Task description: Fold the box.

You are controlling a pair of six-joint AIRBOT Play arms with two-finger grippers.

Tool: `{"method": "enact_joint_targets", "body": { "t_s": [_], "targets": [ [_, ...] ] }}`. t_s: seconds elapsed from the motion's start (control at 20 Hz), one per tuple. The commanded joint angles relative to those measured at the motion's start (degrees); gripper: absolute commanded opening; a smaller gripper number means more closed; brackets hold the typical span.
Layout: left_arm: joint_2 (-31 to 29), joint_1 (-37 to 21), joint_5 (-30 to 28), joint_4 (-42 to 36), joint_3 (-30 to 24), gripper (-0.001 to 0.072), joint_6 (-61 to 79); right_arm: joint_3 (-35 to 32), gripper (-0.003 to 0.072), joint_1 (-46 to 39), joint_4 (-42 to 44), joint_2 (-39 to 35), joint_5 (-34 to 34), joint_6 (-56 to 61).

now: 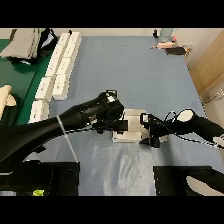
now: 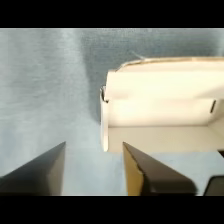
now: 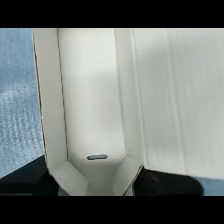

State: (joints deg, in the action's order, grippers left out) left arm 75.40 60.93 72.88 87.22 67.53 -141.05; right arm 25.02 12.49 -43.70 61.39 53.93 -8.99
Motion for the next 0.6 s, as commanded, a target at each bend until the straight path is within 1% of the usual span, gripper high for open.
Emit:
{"method": "enact_joint_targets", "body": {
  "t_s": [0.0, 0.05, 0.15, 0.25, 0.4, 0.45, 0.5, 0.55],
  "targets": [
    [-7.32, -0.31, 4.28, 0.07, 0.31, 0.0094, 3.76, 0.04, 0.0544, 0.02, -0.02, -0.02, 0.00, 0.00],
    [-8.96, -0.31, 5.01, 0.07, 0.31, 0.0014, 6.78, 0.04, 0.0544, 0.02, 0.00, -0.02, 0.00, 0.00],
    [-11.17, -0.31, 5.01, 1.05, 0.31, 0.0014, 10.21, 0.04, 0.0544, 0.02, 0.00, -0.02, 0.00, 0.00],
    [-11.56, -0.31, 4.44, 4.57, 0.28, 0.0014, 13.51, 0.04, 0.0544, 0.02, 0.00, -0.02, 0.00, 0.00],
    [-11.56, -0.39, 1.03, 7.63, -0.42, 0.0014, 26.40, 0.04, 0.0544, 0.02, 0.00, -0.02, 0.00, 0.00],
    [-11.85, -1.86, 0.28, 6.23, -0.50, 0.0014, 31.95, 0.04, 0.0544, 0.02, 0.00, -0.02, 0.00, 0.00],
    [-12.44, -4.68, -0.55, 3.04, -1.46, 0.0014, 39.47, 0.04, 0.0544, 0.02, -0.02, -0.02, 0.02, 0.00],
    [-13.33, -8.26, -1.60, -2.12, -3.28, 0.0014, 50.01, 0.04, 0.0544, 0.02, 0.00, -0.02, 0.00, 0.00]
  ]
}}
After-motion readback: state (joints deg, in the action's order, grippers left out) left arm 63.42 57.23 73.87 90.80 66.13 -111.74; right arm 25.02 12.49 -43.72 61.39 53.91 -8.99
